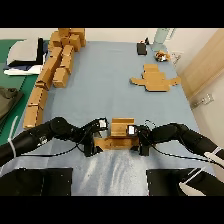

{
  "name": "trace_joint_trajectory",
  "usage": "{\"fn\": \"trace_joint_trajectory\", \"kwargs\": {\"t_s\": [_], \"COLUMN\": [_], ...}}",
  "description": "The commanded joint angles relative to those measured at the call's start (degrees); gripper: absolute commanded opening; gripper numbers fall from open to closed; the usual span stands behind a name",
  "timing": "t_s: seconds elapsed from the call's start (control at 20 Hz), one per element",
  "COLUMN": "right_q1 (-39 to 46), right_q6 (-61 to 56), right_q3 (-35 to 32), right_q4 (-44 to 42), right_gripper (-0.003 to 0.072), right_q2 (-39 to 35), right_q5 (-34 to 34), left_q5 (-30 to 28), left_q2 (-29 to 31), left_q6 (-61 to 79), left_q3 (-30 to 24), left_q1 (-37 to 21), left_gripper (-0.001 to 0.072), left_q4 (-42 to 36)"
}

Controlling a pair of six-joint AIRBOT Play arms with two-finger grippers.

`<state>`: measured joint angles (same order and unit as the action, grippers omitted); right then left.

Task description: Fold the box.

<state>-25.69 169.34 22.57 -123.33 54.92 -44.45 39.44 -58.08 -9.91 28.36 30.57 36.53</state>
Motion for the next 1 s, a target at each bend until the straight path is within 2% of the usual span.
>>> {"fn": "trace_joint_trajectory", "kwargs": {"t_s": [0.0, 0.35, 0.45, 0.55, 0.65, 0.7, 0.95], "right_q1": [-0.02, -0.02, -0.02, -0.02, -0.02, -0.02, -0.02], "right_q6": [0.0, 0.0, 0.0, 0.0, 0.0, 0.0, 0.0], "right_q3": [-0.02, -0.02, -0.02, -0.02, -0.02, -0.02, -0.02], "right_q4": [0.09, 0.09, 0.09, 0.09, 0.09, 0.09, 0.09], "right_gripper": [0.0478, 0.0478, 0.0478, 0.0478, 0.0478, 0.0478, 0.0478], "right_q2": [0.02, 0.0, 0.0, 0.0, 0.02, 0.0, 0.02], "right_q5": [0.0, 0.02, 0.0, 0.0, 0.0, 0.0, 0.0], "left_q5": [-1.38, -5.51, -5.35, -5.35, -4.59, -4.31, -3.67], "left_q2": [-3.98, -6.36, -7.43, -8.09, -8.63, -8.76, -9.14], "left_q6": [2.93, 6.54, 6.54, 6.54, 6.58, 6.58, 6.51], "left_q3": [1.22, 1.73, 2.36, 3.1, 4.0, 4.35, 4.57], "left_q1": [1.57, 2.27, 2.32, 2.49, 2.69, 2.69, 2.69], "left_gripper": [0.0716, 0.0713, 0.0597, 0.0589, 0.0284, 0.0235, 0.0234], "left_q4": [-1.14, -5.25, -5.27, -5.27, -5.27, -5.29, -6.58]}}
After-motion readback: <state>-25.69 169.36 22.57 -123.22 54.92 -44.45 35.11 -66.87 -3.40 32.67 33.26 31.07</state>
